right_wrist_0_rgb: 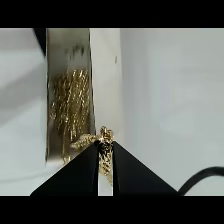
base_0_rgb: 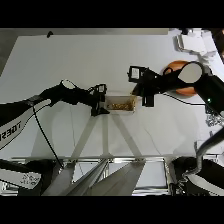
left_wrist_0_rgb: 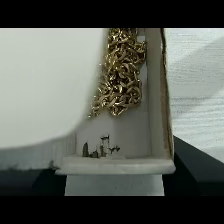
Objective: Fold the box and place the chain.
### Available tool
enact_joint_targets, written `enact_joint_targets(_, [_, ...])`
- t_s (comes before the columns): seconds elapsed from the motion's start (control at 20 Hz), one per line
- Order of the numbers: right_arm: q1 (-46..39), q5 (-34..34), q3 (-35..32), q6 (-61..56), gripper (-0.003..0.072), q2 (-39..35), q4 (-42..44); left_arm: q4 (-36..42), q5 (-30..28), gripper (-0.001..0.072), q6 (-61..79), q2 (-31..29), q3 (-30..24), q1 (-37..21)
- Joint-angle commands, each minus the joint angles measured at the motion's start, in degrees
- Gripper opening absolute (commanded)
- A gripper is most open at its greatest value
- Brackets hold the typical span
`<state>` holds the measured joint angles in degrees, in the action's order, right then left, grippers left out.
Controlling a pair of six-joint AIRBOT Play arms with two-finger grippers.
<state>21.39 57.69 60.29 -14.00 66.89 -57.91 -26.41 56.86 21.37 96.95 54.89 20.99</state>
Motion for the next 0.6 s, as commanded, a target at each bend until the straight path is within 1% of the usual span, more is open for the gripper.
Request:
enact_joint_targets(0.0, [2.75, -8.09, 1.01, -1.25, 0.0014, -0.87, 9.18, 0.00, -0.02, 0.0077, 0.02, 0.04, 0.00, -0.02])
enact_joint_targets(0.1, [3.69, -9.88, 2.51, -1.25, 0.0014, -0.87, 11.85, -0.02, -0.04, 0.0077, 0.02, 0.04, 0.00, -0.02])
enact_joint_targets(0.2, [4.76, -9.86, 3.72, -1.27, 0.0014, -0.87, 13.77, 0.00, -0.02, 0.0077, 0.02, 0.04, 0.00, -0.02])
enact_joint_targets(0.35, [6.03, -9.70, 3.80, -1.27, 0.0013, -0.87, 15.91, 0.00, -0.02, 0.0077, 0.02, 0.04, 0.00, -0.02])
enact_joint_targets(0.45, [6.16, -9.57, 3.80, -1.88, 0.0014, -0.74, 15.63, 0.00, -0.02, 0.0077, 0.02, 0.04, 0.00, -0.02])
enact_joint_targets(0.5, [6.14, -9.70, 3.80, -3.39, 0.0014, -0.55, 14.08, 0.00, -0.02, 0.0077, 0.02, 0.04, 0.00, -0.02])
enact_joint_targets(0.55, [6.14, -9.66, 3.80, -5.60, 0.0014, -0.17, 10.78, 0.00, -0.02, 0.0077, 0.02, 0.04, 0.00, -0.02])
